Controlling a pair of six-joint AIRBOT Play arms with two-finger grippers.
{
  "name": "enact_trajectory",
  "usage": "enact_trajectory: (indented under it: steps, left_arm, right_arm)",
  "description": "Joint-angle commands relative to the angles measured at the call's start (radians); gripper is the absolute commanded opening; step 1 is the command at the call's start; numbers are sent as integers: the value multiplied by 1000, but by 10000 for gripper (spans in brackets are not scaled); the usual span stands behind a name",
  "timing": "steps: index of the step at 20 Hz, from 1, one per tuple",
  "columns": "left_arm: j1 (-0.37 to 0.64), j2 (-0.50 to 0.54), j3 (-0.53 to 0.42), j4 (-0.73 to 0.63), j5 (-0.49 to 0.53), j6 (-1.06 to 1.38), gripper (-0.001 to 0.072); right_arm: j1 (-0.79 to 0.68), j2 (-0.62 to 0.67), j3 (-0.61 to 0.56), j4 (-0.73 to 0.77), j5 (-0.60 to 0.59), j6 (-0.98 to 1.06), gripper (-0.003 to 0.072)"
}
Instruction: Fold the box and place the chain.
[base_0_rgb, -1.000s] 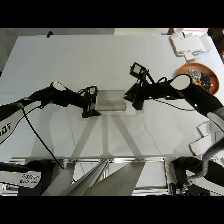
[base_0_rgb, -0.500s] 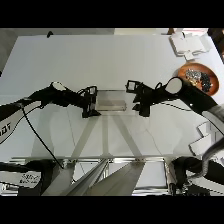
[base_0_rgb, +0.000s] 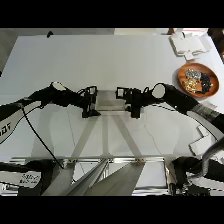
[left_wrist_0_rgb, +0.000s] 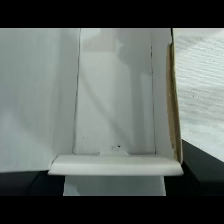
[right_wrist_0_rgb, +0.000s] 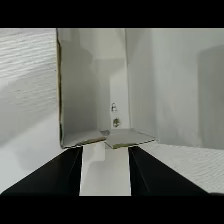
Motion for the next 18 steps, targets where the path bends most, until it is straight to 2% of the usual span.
enact_trajectory:
  steps: [1, 3, 5, 6, 8, 9, 13, 14, 15, 16, 18]
  left_arm:
    - [0, 1, 0, 0, 1, 0, 517]
    - [0, 1, 0, 0, 1, 0, 517]
    - [0, 1, 0, 0, 1, 0, 517]
    - [0, 1, 0, 0, 1, 0, 517]
    - [0, 1, 0, 0, 1, 0, 517]
    - [0, 1, 0, 0, 1, 0, 517]
    - [0, 1, 0, 0, 1, 0, 517]
    - [0, 1, 0, 0, 1, 0, 517]
    - [0, 1, 0, 0, 1, 0, 517]
    - [0, 1, 0, 0, 1, 0, 517]
    - [0, 1, 0, 0, 1, 0, 517]
  right_arm:
    - [8, -4, 0, 9, -28, -3, 225]
    - [8, -4, 0, 19, -29, -3, 161]
    - [8, -4, 0, 47, -42, -3, 155]
    - [8, -4, 0, 59, -42, -3, 174]
    - [8, -4, 0, 61, -42, -3, 400]
    - [8, -4, 0, 60, -42, -3, 466]
    - [8, -4, 0, 60, -42, -3, 448]
    - [8, -4, 0, 59, -41, -3, 344]
    - [8, -4, 0, 50, -41, -3, 143]
    - [8, -4, 0, 34, -40, -2, 19]
    - [8, -2, 0, -11, -40, 13, 11]
